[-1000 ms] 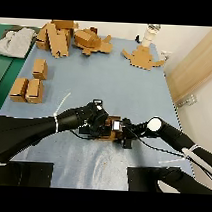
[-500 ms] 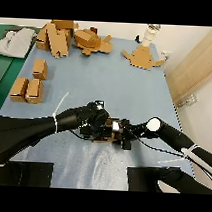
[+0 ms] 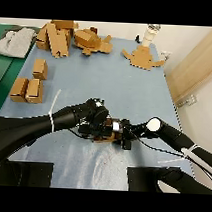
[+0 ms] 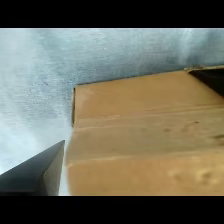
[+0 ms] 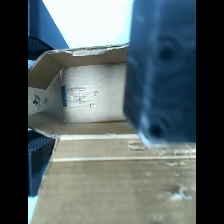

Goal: Fold the box.

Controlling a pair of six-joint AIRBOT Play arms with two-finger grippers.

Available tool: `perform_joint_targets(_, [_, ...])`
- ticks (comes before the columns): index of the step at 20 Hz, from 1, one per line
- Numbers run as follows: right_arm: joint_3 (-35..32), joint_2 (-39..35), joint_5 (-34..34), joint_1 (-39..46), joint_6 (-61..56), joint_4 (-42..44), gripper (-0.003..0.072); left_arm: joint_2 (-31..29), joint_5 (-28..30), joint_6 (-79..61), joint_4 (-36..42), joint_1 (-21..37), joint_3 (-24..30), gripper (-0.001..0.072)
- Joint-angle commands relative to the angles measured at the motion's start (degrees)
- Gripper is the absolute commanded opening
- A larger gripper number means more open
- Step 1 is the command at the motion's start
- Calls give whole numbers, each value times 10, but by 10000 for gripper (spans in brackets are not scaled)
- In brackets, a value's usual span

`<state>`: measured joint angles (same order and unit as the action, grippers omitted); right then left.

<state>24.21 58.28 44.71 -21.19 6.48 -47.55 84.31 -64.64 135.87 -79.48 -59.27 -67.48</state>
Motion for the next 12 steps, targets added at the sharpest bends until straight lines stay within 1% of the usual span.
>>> perform_joint_targets(1, [0, 0, 1, 0, 0, 0, 518, -17, -5, -1, -7, 1, -4, 539])
perform_joint_targets(5, [0, 0, 1, 0, 0, 0, 518, -37, -7, 0, -7, 1, -4, 539])
perform_joint_targets(10, [0, 0, 0, 0, 0, 0, 517, -61, -70, 0, -30, 6, -4, 539])
perform_joint_targets(12, [0, 0, 0, 0, 0, 0, 517, -69, -71, 0, -30, 12, -4, 538])
